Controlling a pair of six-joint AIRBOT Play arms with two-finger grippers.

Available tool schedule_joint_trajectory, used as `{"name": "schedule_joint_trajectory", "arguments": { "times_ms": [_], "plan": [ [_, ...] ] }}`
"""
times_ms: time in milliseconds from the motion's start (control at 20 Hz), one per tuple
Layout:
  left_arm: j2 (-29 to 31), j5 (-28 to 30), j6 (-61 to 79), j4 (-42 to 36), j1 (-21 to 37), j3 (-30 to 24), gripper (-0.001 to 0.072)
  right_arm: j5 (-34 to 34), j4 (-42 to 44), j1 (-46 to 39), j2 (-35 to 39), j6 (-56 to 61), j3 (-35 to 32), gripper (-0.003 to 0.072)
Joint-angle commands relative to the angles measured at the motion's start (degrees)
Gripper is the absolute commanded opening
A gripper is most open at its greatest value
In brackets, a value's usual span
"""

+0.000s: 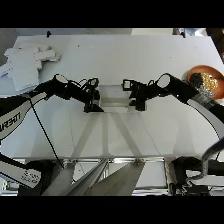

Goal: Fold the box and place the chain.

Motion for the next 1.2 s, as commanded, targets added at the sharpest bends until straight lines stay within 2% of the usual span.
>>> {"name": "schedule_joint_trajectory", "arguments": {
  "times_ms": [0,250,450,550,700,750,800,850,1000,1050,1100,1150],
  "plan": [
    [0.04,0.02,0.0,0.0,0.07,0.07,0.0399,2.12,0.96,1.01,-0.04,-3.13,0.0,0.0274],
    [0.04,0.0,0.0,0.0,0.07,0.07,0.0399,2.01,2.69,1.6,-0.04,-3.13,-0.02,0.0223],
    [0.04,0.02,0.0,0.0,0.07,0.07,0.0399,1.55,5.44,1.6,-0.04,-3.13,-0.02,0.0214],
    [0.04,0.02,0.0,0.0,0.07,0.07,0.0399,0.66,6.88,1.6,-0.07,-3.13,-0.02,0.0151],
    [0.04,0.02,0.0,0.0,0.07,0.07,0.0399,0.66,6.93,1.6,-0.28,-3.13,-0.02,0.0153],
    [0.04,0.02,0.0,0.0,0.07,0.07,0.0399,0.68,6.91,1.6,-0.39,-3.1,-0.02,0.0167],
    [0.04,0.0,0.0,0.0,0.07,0.07,0.0399,0.68,6.91,1.6,-0.52,-3.13,-0.02,0.0258],
    [0.04,0.02,0.0,0.0,0.07,0.07,0.0399,0.66,6.95,1.6,-0.72,-3.13,-0.02,0.0404],
    [0.04,0.02,0.0,0.0,0.07,0.07,0.0399,0.63,6.91,1.6,-0.85,-3.1,-0.02,0.0427],
    [0.04,0.02,0.0,0.0,0.07,0.07,0.0399,0.63,6.93,1.6,-0.85,-3.1,-0.02,0.0424],
    [0.04,0.02,0.0,0.0,0.07,0.07,0.0399,0.68,6.93,1.6,-0.85,-3.06,-0.02,0.037],
    [0.04,0.02,0.0,0.0,0.07,0.07,0.0399,0.83,6.91,1.6,-0.85,-3.06,-0.02,0.0219]
  ]
}}
